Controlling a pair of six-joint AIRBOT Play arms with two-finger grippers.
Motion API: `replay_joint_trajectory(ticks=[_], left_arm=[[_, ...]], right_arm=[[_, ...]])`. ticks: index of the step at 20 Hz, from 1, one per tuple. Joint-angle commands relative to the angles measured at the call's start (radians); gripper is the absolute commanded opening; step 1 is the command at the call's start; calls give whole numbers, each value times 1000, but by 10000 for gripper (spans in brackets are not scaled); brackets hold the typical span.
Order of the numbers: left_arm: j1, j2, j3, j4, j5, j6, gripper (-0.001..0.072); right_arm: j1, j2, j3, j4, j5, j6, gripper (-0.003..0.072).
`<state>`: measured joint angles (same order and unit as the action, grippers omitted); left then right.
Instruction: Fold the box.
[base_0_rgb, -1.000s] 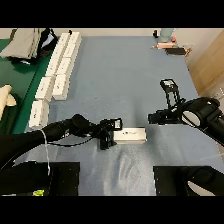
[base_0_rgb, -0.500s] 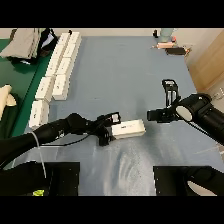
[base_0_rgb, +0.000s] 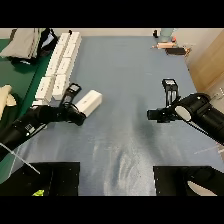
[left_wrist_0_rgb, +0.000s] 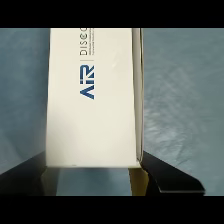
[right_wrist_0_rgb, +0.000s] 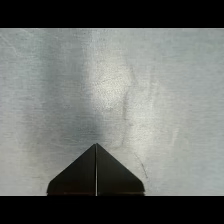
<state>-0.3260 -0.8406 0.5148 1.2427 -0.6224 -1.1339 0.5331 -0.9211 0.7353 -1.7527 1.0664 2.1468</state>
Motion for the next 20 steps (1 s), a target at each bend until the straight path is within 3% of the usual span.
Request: replay_joint_trajectory(ticks=[1, 5, 10, 13, 20], left_arm=[[146, 27, -15, 105, -92, -247, 375], [177, 132, -91, 136, -140, -326, 375], [178, 362, -166, 347, -249, -542, 375], [178, 444, -183, 393, -265, -562, 375], [196, 345, -226, 352, -168, -595, 376]], right_arm=[[0, 0, 1, -11, -4, -18, 2], [0, 0, 1, -13, -4, -36, 1], [0, 0, 1, -13, -29, -48, 1], [0, 0, 1, -13, -32, -53, 1], [0, 0, 1, -13, -32, -61, 1]])
